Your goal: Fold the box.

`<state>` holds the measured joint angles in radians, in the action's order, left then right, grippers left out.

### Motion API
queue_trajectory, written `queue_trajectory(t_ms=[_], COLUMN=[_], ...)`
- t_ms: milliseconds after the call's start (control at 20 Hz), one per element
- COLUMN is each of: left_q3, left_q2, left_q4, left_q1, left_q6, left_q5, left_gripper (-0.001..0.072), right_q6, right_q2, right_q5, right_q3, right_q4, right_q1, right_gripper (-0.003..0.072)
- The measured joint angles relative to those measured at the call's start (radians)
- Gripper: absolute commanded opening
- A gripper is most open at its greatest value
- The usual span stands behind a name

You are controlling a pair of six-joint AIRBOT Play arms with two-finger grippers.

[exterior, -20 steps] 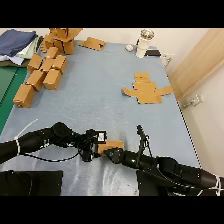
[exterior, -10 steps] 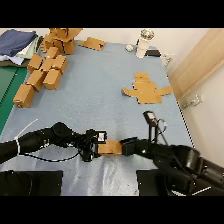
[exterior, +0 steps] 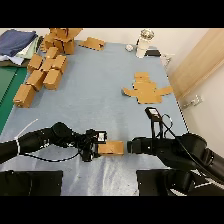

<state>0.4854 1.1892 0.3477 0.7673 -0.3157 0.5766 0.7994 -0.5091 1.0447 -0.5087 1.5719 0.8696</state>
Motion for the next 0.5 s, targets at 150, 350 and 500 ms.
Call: queue_trajectory(t_ms=[150,350,500], left_q3=[0.0,0.0,0.0], left_q2=[0.0,0.0,0.0], left_q4=[0.0,0.0,0.0], left_q1=[0.0,0.0,0.0], left_q6=[0.0,0.0,0.0], left_q5=[0.0,0.0,0.0], left_gripper=[0.031,0.031,0.031], right_q6=[0.077,0.178,0.232], right_q2=[-0.014,-0.032,-0.052], right_q5=[0.011,0.013,-0.005], right_q3=[-0.003,-0.002,-0.001], right_q4=[0.084,0.142,0.173], right_q1=[-0.001,-0.001,-0.002], right_gripper=[0.0002,0.0002,0.0002])
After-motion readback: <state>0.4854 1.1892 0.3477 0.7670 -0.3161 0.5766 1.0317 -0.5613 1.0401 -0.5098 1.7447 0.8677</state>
